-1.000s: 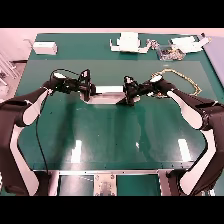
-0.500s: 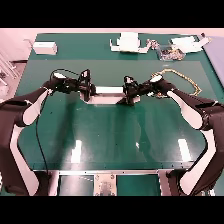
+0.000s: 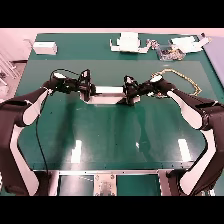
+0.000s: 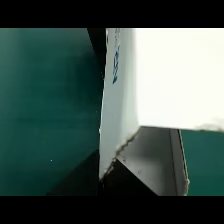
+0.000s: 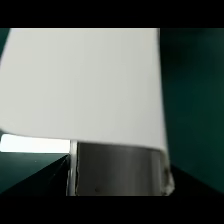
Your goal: Fold the box and place the chain.
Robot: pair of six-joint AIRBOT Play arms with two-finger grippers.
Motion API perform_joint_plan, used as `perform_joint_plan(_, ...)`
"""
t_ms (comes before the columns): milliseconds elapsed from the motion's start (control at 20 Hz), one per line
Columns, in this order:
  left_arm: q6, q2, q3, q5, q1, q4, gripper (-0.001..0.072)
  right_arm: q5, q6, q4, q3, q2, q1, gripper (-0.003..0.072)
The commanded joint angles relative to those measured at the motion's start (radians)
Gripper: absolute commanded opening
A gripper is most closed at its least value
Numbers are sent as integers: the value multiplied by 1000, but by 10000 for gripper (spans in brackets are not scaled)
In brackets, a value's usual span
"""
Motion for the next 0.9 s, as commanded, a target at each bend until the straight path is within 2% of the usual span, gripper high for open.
perform_joint_plan(0,0,-1,0,0,0,0,20,8,-1,1,1,0,0,529)
perform_joint_plan(50,0,-1,0,0,0,0,20,7,-1,1,1,0,0,576)
perform_joint_plan(250,0,-1,0,-2,0,0,20,8,-1,0,1,0,0,606)
perform_joint_plan(850,0,-1,0,-1,0,0,21,8,-5,0,1,0,0,592)
